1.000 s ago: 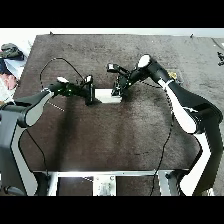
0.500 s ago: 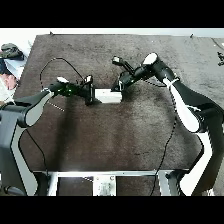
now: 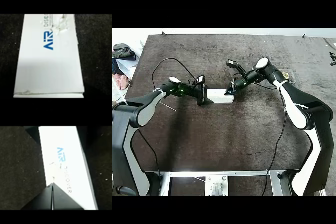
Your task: Fold the box and place the chain.
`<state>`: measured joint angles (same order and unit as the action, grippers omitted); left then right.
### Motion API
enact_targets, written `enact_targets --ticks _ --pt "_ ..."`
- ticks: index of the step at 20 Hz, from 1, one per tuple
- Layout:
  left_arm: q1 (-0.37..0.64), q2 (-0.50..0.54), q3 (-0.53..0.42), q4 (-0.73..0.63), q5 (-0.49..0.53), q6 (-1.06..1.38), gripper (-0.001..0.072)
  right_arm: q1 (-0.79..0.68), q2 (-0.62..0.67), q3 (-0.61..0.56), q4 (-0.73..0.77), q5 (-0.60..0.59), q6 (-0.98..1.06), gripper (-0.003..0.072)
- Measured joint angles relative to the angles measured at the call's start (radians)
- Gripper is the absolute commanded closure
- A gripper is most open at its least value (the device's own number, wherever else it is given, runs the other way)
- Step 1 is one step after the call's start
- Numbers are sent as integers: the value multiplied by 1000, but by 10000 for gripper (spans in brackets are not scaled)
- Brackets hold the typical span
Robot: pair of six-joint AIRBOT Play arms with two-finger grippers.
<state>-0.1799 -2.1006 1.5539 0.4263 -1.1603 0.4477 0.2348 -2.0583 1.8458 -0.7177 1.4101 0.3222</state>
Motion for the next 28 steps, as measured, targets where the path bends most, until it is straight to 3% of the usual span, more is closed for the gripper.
enact_targets --ticks 4,8,12,19,22,28 --pt "0 0 0 0 -1 0 232 11 -17 2 -72 5 53 675" --pt "0 0 0 -1 -1 -3 232 -11 13 -5 -41 8 56 675" --pt "0 0 0 -2 -1 -4 232 -27 119 -2 127 -6 32 676" --pt "0 0 0 -2 0 -3 232 -46 387 -58 191 -37 171 678" --pt "0 0 0 -2 0 -3 232 -56 567 -223 115 -166 257 677" --pt "0 0 0 -2 0 -3 232 -108 1031 -811 9 -701 320 676"
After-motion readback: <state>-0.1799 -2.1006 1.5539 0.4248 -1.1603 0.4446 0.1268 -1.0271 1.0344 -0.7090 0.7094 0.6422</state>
